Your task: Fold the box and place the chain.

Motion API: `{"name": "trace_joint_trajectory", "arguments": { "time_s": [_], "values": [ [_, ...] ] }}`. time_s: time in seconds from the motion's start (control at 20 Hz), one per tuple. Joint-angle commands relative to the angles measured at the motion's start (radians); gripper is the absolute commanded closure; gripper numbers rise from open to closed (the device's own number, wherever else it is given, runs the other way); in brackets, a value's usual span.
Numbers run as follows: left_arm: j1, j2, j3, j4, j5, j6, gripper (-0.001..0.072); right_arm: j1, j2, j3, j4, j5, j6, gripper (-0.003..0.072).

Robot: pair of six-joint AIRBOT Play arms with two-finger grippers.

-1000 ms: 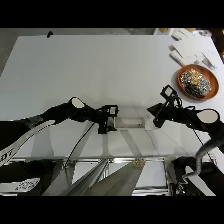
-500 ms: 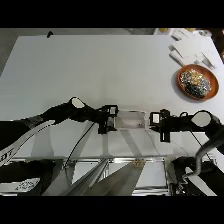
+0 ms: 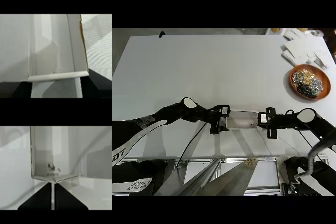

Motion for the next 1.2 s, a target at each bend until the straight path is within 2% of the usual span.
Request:
{"name": "trace_joint_trajectory", "arguments": {
  "time_s": [0.0,0.25,0.35,0.5,0.6,0.65,0.75,0.9,1.0,1.15],
  "values": [
    [0.0,0.001,0.0,0.0,0.0,0.0,0.0317,0.001,-0.043,0.0,0.103,-0.006,-0.064,0.0653],
    [0.0,0.001,0.0,0.0,0.0,0.0,0.0317,0.001,-0.072,0.0,0.144,0.005,-0.088,0.0653],
    [0.0,0.001,0.0,0.0,0.0,0.0,0.0317,0.001,-0.101,0.0,0.168,0.008,-0.087,0.0629],
    [0.0,0.001,0.0,0.0,0.0,0.0,0.0317,0.002,-0.133,0.0,0.25,0.007,-0.088,0.0399],
    [0.0,0.001,0.0,0.0,0.0,0.0,0.0317,0.001,-0.132,0.0,0.251,0.008,-0.085,0.0348],
    [0.0,0.001,0.0,0.0,0.0,0.001,0.0317,0.001,-0.13,0.0,0.245,0.011,-0.071,0.0347],
    [0.0,0.001,0.0,0.0,0.0,0.0,0.0317,0.001,-0.11,0.0,0.191,0.016,0.029,0.0363],
    [0.0,0.001,0.0,0.0,0.0,0.0,0.0317,-0.028,-0.035,0.0,0.019,0.032,0.247,0.0655],
    [0.0,0.001,0.0,0.0,0.0,0.0,0.0317,-0.066,0.05,0.0,-0.019,0.031,0.425,0.0671],
    [0.0,0.001,0.0,0.0,0.0,0.0,0.0317,-0.077,0.193,0.0,0.002,0.018,0.698,0.0671]
  ]
}}
